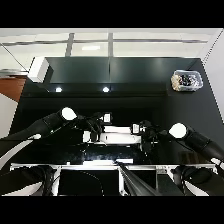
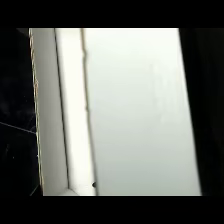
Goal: Fold the box and place the chain.
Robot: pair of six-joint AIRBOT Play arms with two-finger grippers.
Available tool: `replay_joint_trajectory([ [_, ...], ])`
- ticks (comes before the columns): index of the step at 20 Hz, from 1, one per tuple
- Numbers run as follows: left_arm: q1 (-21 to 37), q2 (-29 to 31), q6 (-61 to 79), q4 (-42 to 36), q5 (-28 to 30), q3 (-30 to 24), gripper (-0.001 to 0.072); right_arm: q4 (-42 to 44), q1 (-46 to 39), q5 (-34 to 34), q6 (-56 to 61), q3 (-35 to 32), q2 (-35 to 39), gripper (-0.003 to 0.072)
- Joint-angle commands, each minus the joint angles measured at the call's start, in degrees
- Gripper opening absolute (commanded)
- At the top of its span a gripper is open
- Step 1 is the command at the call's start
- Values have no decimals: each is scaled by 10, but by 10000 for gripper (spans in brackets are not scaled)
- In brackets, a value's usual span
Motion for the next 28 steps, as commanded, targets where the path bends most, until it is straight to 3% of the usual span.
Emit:
replay_joint_trajectory([
  [1, 0, 0, -1, 0, 2, 0, 28, 2, 0, -11, -28, -8, -15, 703],
  [15, 0, 0, -1, 0, 3, 0, 28, 18, 0, -24, -47, -8, -42, 703],
  [16, 0, 0, -1, 0, 3, 0, 29, 21, 0, -24, -47, -8, -42, 690],
  [17, 0, 0, -1, 0, 3, 0, 28, 21, 0, -24, -47, -8, -42, 557],
  [20, 2, 0, -1, 0, 2, 0, 31, 21, 0, -24, -46, -8, -42, 530],
  [21, 2, 1, -1, 2, 1, 0, 53, 21, 0, -24, -46, -8, -42, 530],
  [24, 6, 16, -9, 15, 1, 1, 436, 21, 0, -24, -26, -8, -42, 530],
  [25, 11, 24, -33, 15, -2, 2, 507, 21, 0, -24, -19, -8, -42, 530],
  [28, 35, 56, -91, 57, -31, 2, 543, 21, 0, -24, -20, -8, -42, 530],
])
